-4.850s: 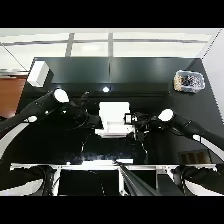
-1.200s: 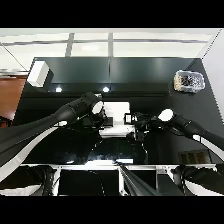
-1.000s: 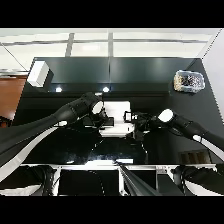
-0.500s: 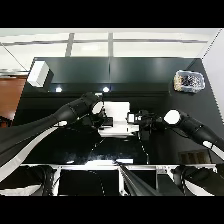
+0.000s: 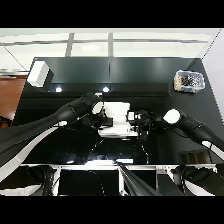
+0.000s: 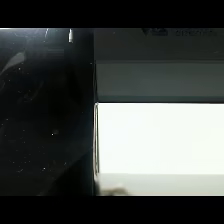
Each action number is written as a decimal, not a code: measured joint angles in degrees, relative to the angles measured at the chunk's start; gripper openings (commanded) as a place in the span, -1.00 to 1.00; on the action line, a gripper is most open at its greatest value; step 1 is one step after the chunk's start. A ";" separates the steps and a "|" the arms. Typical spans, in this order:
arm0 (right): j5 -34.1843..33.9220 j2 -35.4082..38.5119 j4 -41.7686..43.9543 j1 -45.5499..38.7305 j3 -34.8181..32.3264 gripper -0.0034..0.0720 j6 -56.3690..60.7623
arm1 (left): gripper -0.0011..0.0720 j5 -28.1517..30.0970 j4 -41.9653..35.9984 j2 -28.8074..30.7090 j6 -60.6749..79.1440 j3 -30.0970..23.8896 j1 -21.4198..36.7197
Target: Fold the box and place the chain.
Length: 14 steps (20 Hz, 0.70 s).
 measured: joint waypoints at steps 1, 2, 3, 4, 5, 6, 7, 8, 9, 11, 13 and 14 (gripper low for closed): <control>-0.57 -0.63 1.68 0.68 0.02 -0.37 0.02 | -0.89 -0.24 0.00 0.00 0.00 0.00 0.00; -1.25 -1.16 2.99 1.36 0.00 -0.37 0.02 | -0.89 -0.28 0.00 0.00 0.00 0.00 0.00; -1.70 -1.55 3.91 2.01 0.00 -0.37 0.02 | -0.89 -0.24 0.00 0.00 0.00 0.00 0.00; -2.27 -1.84 4.79 2.60 0.00 -0.37 0.02 | -0.89 -0.22 0.00 0.00 0.00 0.00 0.00; -2.64 -2.05 5.40 3.06 0.00 -0.37 0.02 | -0.89 -0.17 0.00 0.02 -0.02 0.00 0.00; -2.80 -2.23 5.92 3.45 0.00 -0.37 0.02 | -0.89 -0.09 -0.02 0.02 -0.02 0.00 0.00; -3.08 -2.36 6.49 3.69 0.00 -0.37 0.04 | -0.89 -0.02 -0.07 0.02 -0.02 0.00 0.00; -3.43 -2.43 6.93 3.87 0.00 -0.37 0.11 | -0.89 0.04 -0.13 0.02 -0.02 0.00 0.00; -3.56 -2.47 7.30 4.02 0.00 -0.37 0.37 | -0.89 0.13 -0.24 0.02 -0.04 0.00 0.04; -3.74 -2.56 7.80 4.17 0.00 -0.36 1.49 | -0.89 0.24 -0.46 0.02 -0.07 0.00 0.04; -3.85 -2.71 8.11 4.28 0.00 -0.36 2.23 | -0.89 0.33 -0.68 0.02 -0.09 0.00 0.04; -3.87 -2.78 8.22 4.28 0.00 -0.19 2.69 | -0.89 0.37 -0.74 0.02 -0.11 0.00 0.04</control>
